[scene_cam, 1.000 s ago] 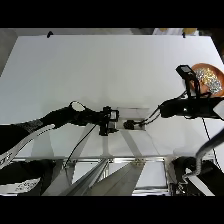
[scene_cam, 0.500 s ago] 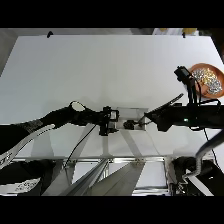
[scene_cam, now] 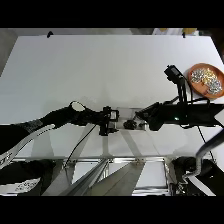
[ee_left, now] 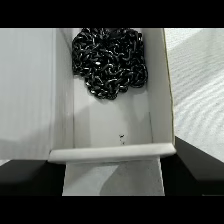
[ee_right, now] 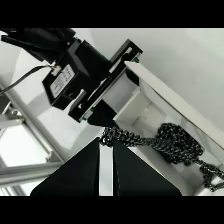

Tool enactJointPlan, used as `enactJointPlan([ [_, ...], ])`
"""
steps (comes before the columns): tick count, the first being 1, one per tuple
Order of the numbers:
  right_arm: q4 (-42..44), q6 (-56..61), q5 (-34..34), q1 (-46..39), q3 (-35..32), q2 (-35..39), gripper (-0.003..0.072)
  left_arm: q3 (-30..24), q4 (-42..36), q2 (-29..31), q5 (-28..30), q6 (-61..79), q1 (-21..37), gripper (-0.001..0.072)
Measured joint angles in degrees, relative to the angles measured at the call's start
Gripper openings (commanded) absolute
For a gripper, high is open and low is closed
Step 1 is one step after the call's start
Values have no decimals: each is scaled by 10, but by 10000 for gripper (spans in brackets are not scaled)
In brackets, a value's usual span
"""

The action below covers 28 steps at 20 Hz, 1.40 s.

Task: Fold the box and place the chain.

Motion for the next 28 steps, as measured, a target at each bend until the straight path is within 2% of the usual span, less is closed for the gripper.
enactJointPlan([
  [2, 0, -3, -3, 1, 0, -27, 122, 0, 0, 0, 0, 0, 0, 18],
  [4, -2, -5, -2, 1, 0, -46, 152, 0, 0, 0, 0, 0, 0, 18],
  [5, -3, -5, -1, 1, 0, -53, 221, 0, 0, 0, 0, 0, 0, 18],
  [6, -5, -6, 0, 1, 3, -58, 230, 0, 0, 0, 0, 0, 0, 18],
  [9, -30, -4, 11, 1, 29, -65, 208, 0, 0, 0, 0, 0, 0, 18],
  [10, -53, 3, 18, 1, 46, -66, 150, 0, 0, 0, 0, 0, 0, 18],
  [11, -82, 17, 24, 1, 63, -67, 146, 0, 0, 0, 0, 0, 0, 18],
  [12, -121, 32, 30, 0, 80, -68, 62, 0, 0, 0, 0, 0, 0, 18],
  [13, -159, 49, 35, -4, 91, -69, 19, 0, 0, 0, 0, 0, 0, 18],
  [16, -258, 105, 49, -34, 109, -81, 19, 0, 0, 0, 0, 0, 0, 18],
  [19, -303, 137, 55, -61, 104, -114, 22, 0, 0, 0, 0, 0, 0, 18],
  [25, -297, 159, 39, -75, 47, -208, 294, 0, 0, 0, 0, 0, 0, 18],
  [28, -289, 161, 23, -77, 30, -250, 310, 0, 0, 0, 0, 0, 0, 18],
])
